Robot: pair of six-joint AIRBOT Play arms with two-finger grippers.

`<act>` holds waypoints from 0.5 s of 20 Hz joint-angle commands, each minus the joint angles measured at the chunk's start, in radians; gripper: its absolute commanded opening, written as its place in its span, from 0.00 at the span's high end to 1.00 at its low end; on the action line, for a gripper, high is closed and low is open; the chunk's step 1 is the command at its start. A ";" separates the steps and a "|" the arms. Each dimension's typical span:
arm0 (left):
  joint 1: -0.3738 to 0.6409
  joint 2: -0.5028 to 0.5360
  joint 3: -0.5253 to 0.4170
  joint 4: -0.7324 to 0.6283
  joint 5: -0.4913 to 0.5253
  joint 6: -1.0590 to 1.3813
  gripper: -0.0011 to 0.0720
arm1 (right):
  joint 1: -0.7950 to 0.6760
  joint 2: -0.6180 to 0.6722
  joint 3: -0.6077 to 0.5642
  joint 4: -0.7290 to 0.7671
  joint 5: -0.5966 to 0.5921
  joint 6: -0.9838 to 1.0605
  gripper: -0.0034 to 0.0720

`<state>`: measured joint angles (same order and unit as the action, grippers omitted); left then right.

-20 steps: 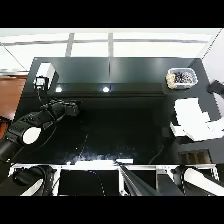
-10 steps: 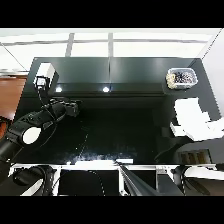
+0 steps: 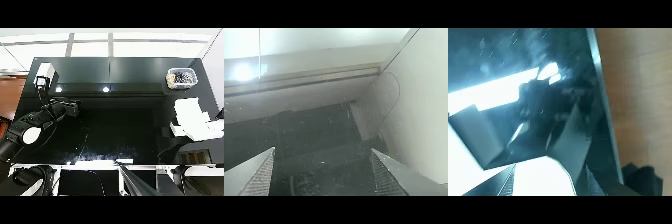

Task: Fold the box and place the chain.

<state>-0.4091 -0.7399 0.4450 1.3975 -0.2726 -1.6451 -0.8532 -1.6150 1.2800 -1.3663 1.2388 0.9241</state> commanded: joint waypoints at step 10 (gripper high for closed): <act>0.000 0.000 0.000 0.000 0.000 0.000 0.01 | -0.037 0.091 -0.010 0.083 0.067 -0.053 0.95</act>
<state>-0.4091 -0.7399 0.4450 1.3975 -0.2726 -1.6451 -0.8822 -1.5482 1.2739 -1.3766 1.2919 0.9108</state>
